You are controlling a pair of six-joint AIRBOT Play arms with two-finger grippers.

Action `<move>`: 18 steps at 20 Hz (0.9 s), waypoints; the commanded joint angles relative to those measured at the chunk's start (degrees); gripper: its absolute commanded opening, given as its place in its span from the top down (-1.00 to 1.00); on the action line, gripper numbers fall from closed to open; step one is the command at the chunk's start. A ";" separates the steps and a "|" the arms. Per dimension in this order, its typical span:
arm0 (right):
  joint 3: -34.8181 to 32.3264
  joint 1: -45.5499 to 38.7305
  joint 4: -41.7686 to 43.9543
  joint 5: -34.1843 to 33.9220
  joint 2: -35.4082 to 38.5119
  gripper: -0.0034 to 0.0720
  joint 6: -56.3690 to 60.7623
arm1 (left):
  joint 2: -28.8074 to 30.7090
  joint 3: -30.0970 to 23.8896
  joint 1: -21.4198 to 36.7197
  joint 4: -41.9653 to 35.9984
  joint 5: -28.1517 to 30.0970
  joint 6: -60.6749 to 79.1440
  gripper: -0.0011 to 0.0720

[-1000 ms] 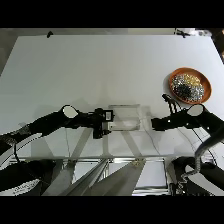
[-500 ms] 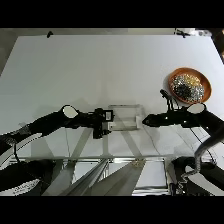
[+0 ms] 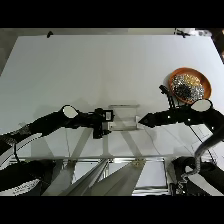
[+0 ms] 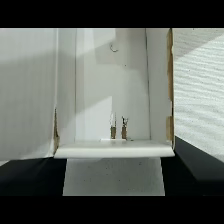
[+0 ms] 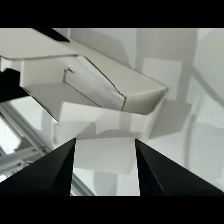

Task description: Fold the box and place the chain.

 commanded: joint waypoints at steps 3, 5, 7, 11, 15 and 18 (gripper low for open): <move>0.17 4.42 -12.41 -4.94 0.20 -0.39 6.36 | -0.04 0.07 -0.02 0.02 0.02 0.02 0.77; 0.17 5.70 -11.56 -6.29 0.20 -0.49 7.17 | -0.04 0.07 -0.02 0.02 0.00 0.00 0.77; 0.17 7.78 -9.51 -7.56 0.20 -0.61 7.63 | -0.04 0.07 -0.02 0.02 0.00 0.00 0.77; 0.39 13.46 -7.91 -12.28 0.20 -0.60 11.17 | -0.04 0.07 -0.02 0.02 0.02 0.00 0.77; 1.20 16.65 -8.52 -14.69 0.17 -0.60 14.82 | -0.04 0.07 -0.02 0.02 0.00 0.00 0.77; 1.49 18.88 -10.54 -17.51 0.07 -0.59 18.27 | -0.04 0.07 -0.02 0.02 0.00 0.02 0.77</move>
